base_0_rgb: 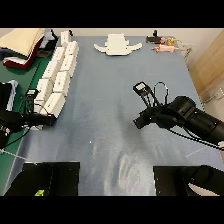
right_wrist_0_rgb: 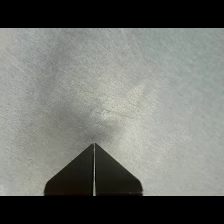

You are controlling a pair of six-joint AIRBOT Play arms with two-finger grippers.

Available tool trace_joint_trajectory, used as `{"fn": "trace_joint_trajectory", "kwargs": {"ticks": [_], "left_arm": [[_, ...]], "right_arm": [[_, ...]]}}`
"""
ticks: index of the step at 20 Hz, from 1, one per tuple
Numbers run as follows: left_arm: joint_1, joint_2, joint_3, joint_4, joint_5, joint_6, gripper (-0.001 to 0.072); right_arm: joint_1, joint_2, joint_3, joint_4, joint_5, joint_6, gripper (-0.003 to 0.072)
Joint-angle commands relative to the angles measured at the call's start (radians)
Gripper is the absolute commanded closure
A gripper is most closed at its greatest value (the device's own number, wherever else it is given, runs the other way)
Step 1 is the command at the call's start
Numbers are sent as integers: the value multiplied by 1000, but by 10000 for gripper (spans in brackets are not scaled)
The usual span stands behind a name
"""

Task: Fold the box.

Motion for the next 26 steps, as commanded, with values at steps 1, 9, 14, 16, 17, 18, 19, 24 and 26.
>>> {"fn": "trace_joint_trajectory", "kwargs": {"ticks": [1,9,14,16,17,18,19,24,26], "left_arm": [[-32,-26,0,-41,83,-5,240],[-189,-176,29,-104,339,-6,240],[-193,-259,87,-104,348,-6,240],[-194,-278,87,-104,358,-6,240],[-194,-289,87,-104,369,-6,240],[-194,-297,87,-104,381,-6,240],[-194,-304,87,-105,396,-6,240],[-195,-328,116,-115,410,-6,240],[-195,-342,133,-115,422,-6,240]], "right_arm": [[0,0,1,0,0,0,680],[0,0,1,0,0,0,680],[0,0,1,0,0,0,680],[0,0,1,0,0,0,680],[0,0,1,0,0,0,680],[0,0,1,0,0,0,680],[0,0,1,0,0,0,680],[0,0,1,0,0,0,680],[0,0,1,0,0,0,680]]}}
